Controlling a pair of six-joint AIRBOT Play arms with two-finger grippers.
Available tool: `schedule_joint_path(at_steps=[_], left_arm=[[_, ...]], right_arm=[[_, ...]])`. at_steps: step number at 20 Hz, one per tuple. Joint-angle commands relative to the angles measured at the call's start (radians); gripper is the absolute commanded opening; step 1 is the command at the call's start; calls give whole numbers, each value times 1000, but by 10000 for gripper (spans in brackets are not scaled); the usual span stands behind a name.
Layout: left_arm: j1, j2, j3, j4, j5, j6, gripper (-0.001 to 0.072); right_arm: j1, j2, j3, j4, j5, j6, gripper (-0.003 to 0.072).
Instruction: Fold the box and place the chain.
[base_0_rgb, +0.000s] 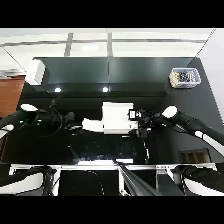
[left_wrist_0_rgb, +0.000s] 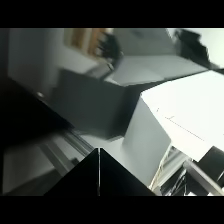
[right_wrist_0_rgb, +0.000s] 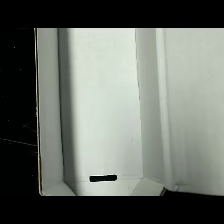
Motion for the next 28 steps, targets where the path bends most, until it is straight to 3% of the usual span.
schedule_joint_path(at_steps=[1, 5, 6, 8, 9, 13, 15, 16, 21, 28], left_arm=[[-144, -87, 55, -49, 11, 31, 26], [-207, -113, 190, -48, -107, 111, 34], [-205, -113, 217, -44, -133, 113, 140], [-207, -113, 259, -13, -161, 112, 564], [-207, -113, 272, -7, -171, 112, 658], [-225, -113, 283, -30, -180, 105, 645], [-265, -113, 283, -30, -166, 89, 580], [-293, -113, 283, -30, -145, 79, 499], [-422, -113, 331, 40, -35, -68, 496], [-521, -113, 446, 338, -3, -389, 496]], right_arm=[[0, -1, 0, 0, 1, 0, 297], [0, -1, 0, 0, 1, 0, 297], [0, -1, 0, 0, 1, 0, 296], [0, -1, 0, 0, 1, 0, 296], [0, -1, 0, 0, 1, 0, 296], [0, -1, 0, 0, 0, 0, 297], [0, -1, 0, 0, 0, 0, 297], [0, -1, 0, 0, 0, 0, 296], [0, -1, 0, 0, 0, 0, 297], [0, -1, 0, 0, 1, 0, 296]])
